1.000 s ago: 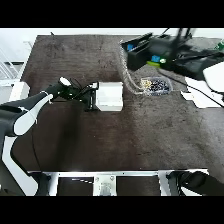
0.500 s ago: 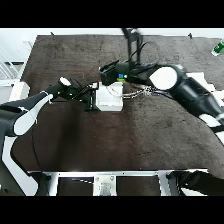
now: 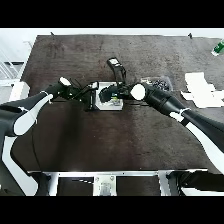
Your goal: Fold the box and place the chain.
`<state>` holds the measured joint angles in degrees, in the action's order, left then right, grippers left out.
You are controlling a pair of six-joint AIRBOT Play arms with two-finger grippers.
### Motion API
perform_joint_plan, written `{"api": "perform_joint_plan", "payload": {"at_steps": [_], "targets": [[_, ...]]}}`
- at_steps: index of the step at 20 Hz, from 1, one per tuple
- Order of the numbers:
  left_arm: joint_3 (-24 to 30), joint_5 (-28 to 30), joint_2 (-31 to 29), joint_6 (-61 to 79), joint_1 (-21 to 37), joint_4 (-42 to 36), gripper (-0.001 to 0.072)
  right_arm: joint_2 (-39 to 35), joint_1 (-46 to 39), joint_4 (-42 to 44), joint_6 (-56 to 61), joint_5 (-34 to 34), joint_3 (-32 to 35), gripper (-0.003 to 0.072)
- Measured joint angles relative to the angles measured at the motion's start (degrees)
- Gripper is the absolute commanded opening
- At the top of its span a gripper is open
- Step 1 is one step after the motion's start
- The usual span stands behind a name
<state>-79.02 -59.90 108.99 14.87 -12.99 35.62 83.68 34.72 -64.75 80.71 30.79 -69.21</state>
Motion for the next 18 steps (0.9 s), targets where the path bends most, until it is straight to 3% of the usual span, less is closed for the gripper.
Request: {"api": "perform_joint_plan", "payload": {"at_steps": [4, 8, 13, 18], "targets": [[0.0, -0.1, 0.0, 0.0, 0.0, 0.0, 0.0526, -2.2, -3.0, -0.3, -0.5, 0.6, 1.2, 0.0478], [0.0, -0.1, 0.0, 0.1, 0.0, 0.0, 0.0527, -8.8, -7.5, -0.7, -0.7, 1.6, 3.8, 0.0478], [0.0, -0.2, 0.0, 0.1, 0.0, 0.0, 0.0526, -18.2, -15.1, -1.3, 0.2, 0.2, 13.7, 0.0472], [0.0, -0.2, 0.0, 0.1, 0.0, 0.0, 0.0527, -20.3, -23.8, -1.4, 5.3, -6.1, 24.3, 0.0473]]}}
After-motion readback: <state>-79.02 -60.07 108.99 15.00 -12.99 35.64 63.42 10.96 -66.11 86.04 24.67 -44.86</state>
